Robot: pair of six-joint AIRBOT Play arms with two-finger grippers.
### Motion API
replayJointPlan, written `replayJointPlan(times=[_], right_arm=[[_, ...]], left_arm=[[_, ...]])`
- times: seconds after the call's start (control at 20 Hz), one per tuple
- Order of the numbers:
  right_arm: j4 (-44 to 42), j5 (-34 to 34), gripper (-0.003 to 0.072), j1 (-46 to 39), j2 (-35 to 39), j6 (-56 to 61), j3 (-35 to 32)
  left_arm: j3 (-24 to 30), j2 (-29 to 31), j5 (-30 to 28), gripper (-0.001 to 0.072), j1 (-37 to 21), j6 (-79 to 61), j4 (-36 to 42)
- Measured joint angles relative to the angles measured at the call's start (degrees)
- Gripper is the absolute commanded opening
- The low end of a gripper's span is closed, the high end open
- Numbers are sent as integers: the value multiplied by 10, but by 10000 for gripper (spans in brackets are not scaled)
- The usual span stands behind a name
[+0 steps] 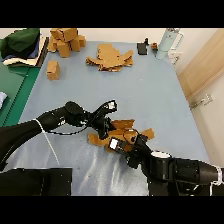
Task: Fold the box.
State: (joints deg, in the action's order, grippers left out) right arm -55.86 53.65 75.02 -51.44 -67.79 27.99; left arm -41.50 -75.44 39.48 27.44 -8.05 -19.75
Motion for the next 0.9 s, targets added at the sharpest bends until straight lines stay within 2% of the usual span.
replayJointPlan(times=[0.15, 0.2, 0.4, 0.55, 0.75, 0.9], right_arm=[[33, -4, 548, 1, -2, 27, 1], [39, -5, 720, 1, -2, 33, 3], [54, -4, 720, -15, 1, 46, 9], [35, -4, 720, -52, 16, 19, 9], [-31, -38, 720, -131, 50, -107, -2], [-148, -69, 720, -222, 69, -280, -8]], left_arm=[[0, 0, 0, 14, 0, 0, 0], [0, 0, 0, 14, 0, 0, 0], [0, 0, 0, 14, 0, 0, 0], [0, 0, 0, 13, 0, 0, 0], [0, 0, 0, 14, 0, 0, 0], [0, 0, 0, 14, 0, 0, 0]])
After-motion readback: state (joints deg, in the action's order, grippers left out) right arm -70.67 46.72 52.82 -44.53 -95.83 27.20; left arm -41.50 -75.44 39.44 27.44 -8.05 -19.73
